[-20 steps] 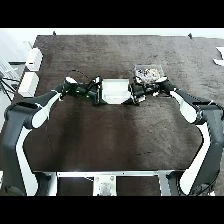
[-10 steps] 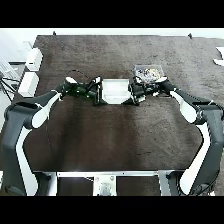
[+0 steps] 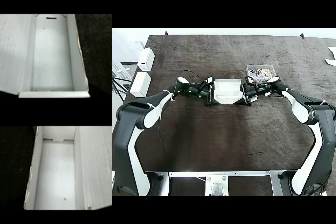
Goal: Fold the box and place the chain.
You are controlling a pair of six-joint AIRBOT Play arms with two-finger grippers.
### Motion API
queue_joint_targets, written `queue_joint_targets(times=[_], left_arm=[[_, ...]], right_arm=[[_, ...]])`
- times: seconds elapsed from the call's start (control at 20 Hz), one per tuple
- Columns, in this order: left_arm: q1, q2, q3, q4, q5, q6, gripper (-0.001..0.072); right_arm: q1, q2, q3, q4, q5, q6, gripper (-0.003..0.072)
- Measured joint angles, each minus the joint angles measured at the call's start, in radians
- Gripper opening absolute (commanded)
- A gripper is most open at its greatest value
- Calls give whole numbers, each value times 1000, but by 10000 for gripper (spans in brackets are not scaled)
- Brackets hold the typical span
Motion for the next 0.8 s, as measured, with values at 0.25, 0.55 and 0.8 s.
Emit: queue_joint_targets(times=[0.25, 0.55, 0.8], left_arm=[[0, 0, 0, 0, 0, 0, 526], [0, 0, 0, -1, 6, -2, 526], [0, -1, 0, -1, 6, -3, 527]], right_arm=[[2, 0, 0, 5, 2, 10, 628], [-14, 16, 0, 8, 30, 93, 720], [-35, 38, 0, -40, 30, 135, 720]])
